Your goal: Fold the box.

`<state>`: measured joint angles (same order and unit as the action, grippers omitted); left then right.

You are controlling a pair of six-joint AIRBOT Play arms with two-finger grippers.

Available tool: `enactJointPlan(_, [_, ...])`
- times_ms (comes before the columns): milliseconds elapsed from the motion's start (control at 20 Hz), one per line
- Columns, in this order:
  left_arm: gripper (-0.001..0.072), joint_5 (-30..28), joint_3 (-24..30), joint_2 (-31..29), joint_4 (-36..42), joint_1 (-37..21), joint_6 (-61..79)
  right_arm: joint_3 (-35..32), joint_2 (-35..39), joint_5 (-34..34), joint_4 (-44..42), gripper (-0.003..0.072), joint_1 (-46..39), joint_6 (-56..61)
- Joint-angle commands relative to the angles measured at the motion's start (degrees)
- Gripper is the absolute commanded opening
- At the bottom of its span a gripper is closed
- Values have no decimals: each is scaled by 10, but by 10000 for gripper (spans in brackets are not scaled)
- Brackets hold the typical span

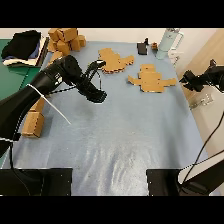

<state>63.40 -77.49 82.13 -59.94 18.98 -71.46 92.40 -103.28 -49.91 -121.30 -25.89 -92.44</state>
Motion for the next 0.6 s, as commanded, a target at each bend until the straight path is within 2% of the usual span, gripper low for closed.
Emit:
enactJointPlan(0, [12,0,0,0,0,0,0,93,-103,-2,-75,406,-18,-42])
enactJointPlan(200, [13,0,0,0,0,0,0,165,-172,-21,-92,406,-11,-41])
enactJointPlan(350, [12,0,0,0,0,0,0,199,-193,-30,-106,401,4,-60])
enactJointPlan(400, [13,0,0,0,0,0,0,206,-194,-29,-106,373,9,-67])
enactJointPlan(450, [12,0,0,0,0,0,0,214,-195,-30,-106,302,15,-67])
enactJointPlan(550, [12,0,0,0,0,0,0,226,-195,-40,-107,266,23,-70])
